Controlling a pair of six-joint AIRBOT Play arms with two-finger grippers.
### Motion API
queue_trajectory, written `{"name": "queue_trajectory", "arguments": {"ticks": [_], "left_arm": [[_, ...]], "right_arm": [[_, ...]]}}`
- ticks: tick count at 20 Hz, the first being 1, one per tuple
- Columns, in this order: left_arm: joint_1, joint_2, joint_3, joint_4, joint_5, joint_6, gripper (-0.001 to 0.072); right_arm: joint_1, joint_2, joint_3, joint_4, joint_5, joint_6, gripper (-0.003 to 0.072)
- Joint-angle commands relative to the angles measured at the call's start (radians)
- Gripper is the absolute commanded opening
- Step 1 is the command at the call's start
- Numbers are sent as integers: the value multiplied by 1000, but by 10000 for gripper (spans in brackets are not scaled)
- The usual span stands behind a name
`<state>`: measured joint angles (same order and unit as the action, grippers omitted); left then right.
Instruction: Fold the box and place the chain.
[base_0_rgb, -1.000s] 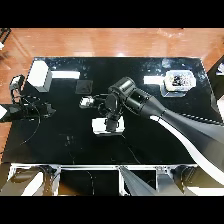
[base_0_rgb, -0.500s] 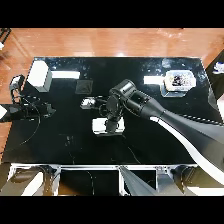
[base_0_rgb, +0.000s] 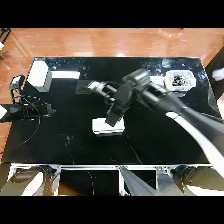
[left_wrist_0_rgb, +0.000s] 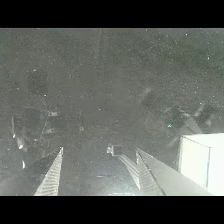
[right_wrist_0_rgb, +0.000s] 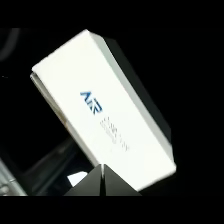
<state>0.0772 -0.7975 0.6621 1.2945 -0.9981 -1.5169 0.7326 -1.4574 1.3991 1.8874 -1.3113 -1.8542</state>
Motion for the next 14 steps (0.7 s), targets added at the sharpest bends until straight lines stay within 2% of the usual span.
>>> {"name": "queue_trajectory", "arguments": {"ticks": [1,3,5,9,14], "left_arm": [[-1,0,0,-24,0,6,564],[-1,0,0,-44,4,14,564],[-1,-1,0,-67,7,27,564],[-1,-1,0,-76,8,29,564],[-1,-22,0,-77,6,29,563]], "right_arm": [[-121,151,-177,186,80,179,25],[-154,235,-390,362,259,229,25],[-150,235,-518,521,396,223,25],[-142,177,-541,549,455,219,25],[-142,170,-541,540,471,219,25]]}}
